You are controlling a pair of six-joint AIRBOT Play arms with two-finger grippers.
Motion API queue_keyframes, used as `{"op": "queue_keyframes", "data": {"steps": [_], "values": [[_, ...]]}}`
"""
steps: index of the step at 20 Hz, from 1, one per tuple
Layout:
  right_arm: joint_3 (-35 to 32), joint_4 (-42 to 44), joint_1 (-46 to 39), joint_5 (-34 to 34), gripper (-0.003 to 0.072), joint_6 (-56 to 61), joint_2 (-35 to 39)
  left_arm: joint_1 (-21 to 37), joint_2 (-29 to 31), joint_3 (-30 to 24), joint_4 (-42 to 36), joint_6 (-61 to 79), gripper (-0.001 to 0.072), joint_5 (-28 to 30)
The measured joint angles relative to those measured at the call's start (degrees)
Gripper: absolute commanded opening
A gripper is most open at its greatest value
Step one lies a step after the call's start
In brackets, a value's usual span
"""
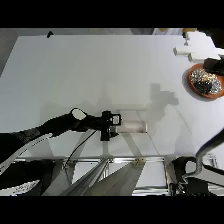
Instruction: Fold the box and place the chain.
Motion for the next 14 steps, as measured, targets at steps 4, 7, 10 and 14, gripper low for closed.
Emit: {"op": "queue_keyframes", "data": {"steps": [4,7,10,14], "values": [[2.54,-2.10,-3.98,-1.77,0.0221,-1.18,-8.74,0.00,0.00,0.00,-0.02,-0.02,0.0323,0.00],[3.17,-3.74,-4.90,-3.28,0.0221,-1.55,-13.25,0.00,0.00,0.00,0.00,-0.02,0.0323,-0.02],[3.37,-6.27,-5.33,-4.52,0.0221,-1.70,-16.22,0.00,0.00,0.00,0.00,-0.02,0.0323,0.00],[3.48,-9.38,-6.62,-5.40,0.0221,-2.16,-18.53,0.00,0.00,0.00,0.00,-0.02,0.0323,-0.02]]}}
